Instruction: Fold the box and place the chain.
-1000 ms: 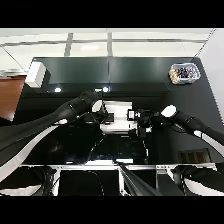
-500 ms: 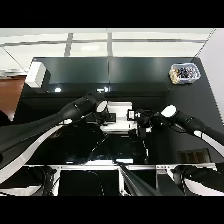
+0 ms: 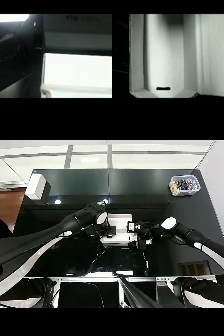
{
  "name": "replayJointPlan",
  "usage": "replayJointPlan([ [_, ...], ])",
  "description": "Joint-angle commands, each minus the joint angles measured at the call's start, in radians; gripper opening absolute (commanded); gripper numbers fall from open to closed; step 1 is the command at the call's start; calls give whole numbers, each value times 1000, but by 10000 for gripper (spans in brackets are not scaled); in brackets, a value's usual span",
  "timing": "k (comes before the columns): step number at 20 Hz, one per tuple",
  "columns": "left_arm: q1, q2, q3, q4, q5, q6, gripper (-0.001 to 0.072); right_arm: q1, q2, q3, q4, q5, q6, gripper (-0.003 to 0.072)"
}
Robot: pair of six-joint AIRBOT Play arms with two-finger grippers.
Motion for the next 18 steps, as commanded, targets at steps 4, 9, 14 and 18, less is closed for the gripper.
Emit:
replayJointPlan([
  [4, 2, -5, 0, 1, 5, -9, 113, 1, 0, 1, 0, 0, 0, 198],
  [9, 2, -5, 1, 0, 2, 4, 22, 1, 3, 2, 0, 1, 71, 715],
  [14, 4, -4, 2, 0, -39, 39, 23, -2, 120, 18, -205, 148, 187, 712],
  [18, 15, -4, 2, -32, -34, 38, 23, -2, 158, 17, -216, 145, 185, 712],
])
